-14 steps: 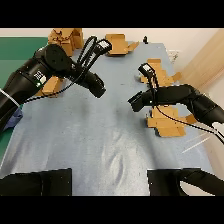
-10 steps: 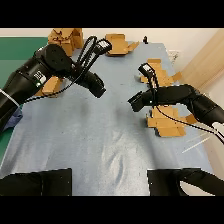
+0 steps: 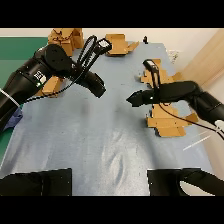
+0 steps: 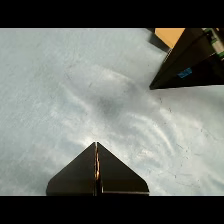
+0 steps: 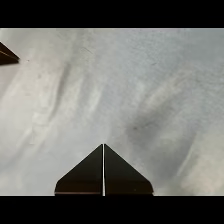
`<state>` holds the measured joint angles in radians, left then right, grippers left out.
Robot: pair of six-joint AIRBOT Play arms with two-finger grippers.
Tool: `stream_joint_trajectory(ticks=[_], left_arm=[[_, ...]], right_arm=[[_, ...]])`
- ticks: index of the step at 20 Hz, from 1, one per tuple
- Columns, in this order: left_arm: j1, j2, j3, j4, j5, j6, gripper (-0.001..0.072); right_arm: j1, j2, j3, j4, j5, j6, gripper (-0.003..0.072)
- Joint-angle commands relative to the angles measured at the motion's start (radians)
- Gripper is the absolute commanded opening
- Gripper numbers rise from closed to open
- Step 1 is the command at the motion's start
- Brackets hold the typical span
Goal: Fold the box.
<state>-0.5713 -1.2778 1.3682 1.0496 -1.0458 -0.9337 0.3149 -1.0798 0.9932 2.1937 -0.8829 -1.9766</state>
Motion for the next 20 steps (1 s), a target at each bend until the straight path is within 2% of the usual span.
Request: stream_joint_trajectory(ticks=[1,4,5,6,7,8,11,15,18,20], left_arm=[[-0.002,0.000,0.001,-0.011,0.050,0.002,0.0019],[-0.002,0.000,0.001,-0.022,0.068,-0.011,0.0019],[-0.003,0.000,0.001,-0.035,0.066,-0.010,0.0019],[-0.002,0.000,0.001,-0.038,0.070,-0.010,0.0019],[-0.002,0.000,0.001,-0.040,0.068,-0.010,0.0019],[-0.002,0.000,0.001,-0.041,0.067,-0.011,0.0020],[-0.002,0.000,0.001,-0.058,0.075,-0.013,0.0019],[0.000,0.000,0.001,-0.055,0.089,-0.013,0.0019],[0.000,0.000,0.001,-0.054,0.089,-0.014,0.0020],[0.000,0.000,0.001,-0.054,0.088,-0.025,0.0019]], right_arm=[[-0.093,0.037,0.150,-0.034,-0.294,0.174,0.0011],[-0.353,0.112,0.311,-0.234,-0.518,0.231,0.0011],[-0.456,0.122,0.337,-0.321,-0.574,0.230,0.0083],[-0.570,0.119,0.345,-0.411,-0.628,0.230,0.0252],[-0.669,0.102,0.337,-0.470,-0.669,0.229,0.0379],[-0.762,0.066,0.323,-0.496,-0.689,0.213,0.0448],[-0.896,-0.097,0.307,-0.444,-0.603,0.125,0.0446],[-0.898,-0.336,0.317,-0.478,-0.585,0.042,0.0446],[-0.895,-0.432,0.317,-0.536,-0.610,0.041,0.0447],[-0.894,-0.455,0.317,-0.550,-0.574,0.030,0.0446]])
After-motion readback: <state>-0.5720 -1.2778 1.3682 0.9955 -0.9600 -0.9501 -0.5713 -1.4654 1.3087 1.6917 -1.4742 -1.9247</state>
